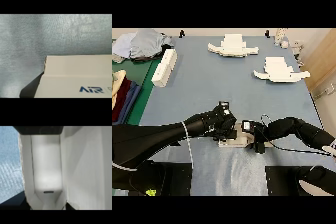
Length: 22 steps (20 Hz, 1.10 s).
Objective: Fold the box.
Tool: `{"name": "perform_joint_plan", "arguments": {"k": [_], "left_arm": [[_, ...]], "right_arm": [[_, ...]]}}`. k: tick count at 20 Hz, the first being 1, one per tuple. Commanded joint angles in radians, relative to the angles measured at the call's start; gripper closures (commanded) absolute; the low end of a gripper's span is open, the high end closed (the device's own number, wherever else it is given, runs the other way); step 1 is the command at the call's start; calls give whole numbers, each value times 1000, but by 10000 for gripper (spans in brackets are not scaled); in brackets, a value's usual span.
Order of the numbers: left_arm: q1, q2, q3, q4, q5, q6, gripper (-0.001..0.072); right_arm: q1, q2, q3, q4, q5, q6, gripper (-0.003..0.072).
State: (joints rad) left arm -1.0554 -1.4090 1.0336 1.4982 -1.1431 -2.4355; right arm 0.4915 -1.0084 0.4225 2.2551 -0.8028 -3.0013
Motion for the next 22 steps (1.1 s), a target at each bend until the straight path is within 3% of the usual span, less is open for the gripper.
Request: {"name": "perform_joint_plan", "arguments": {"k": [1,2,3,4,5,13,14,16,20,22], "left_arm": [[-1,-3,1,-6,7,1,697],[-1,-2,1,-11,6,2,694],[-1,-1,1,-13,7,5,528],[-4,1,1,-13,7,5,174],[-4,2,1,-13,6,0,122],[-5,1,1,-13,5,-9,123],[-5,1,1,-13,3,-12,155],[-4,0,1,-4,-9,-10,700],[-5,1,1,-2,-11,-11,693],[-5,1,1,-2,-18,-24,175]], "right_arm": [[1,0,0,3,0,-1,167],[1,0,0,3,0,-1,167],[1,0,0,3,0,-1,167],[1,0,0,3,0,-1,168],[1,0,0,3,0,-1,168],[1,0,0,3,0,-1,167],[1,0,0,3,0,-1,168],[1,0,0,3,0,-1,168],[1,0,0,3,0,-1,167],[1,0,0,3,0,-1,168]]}}
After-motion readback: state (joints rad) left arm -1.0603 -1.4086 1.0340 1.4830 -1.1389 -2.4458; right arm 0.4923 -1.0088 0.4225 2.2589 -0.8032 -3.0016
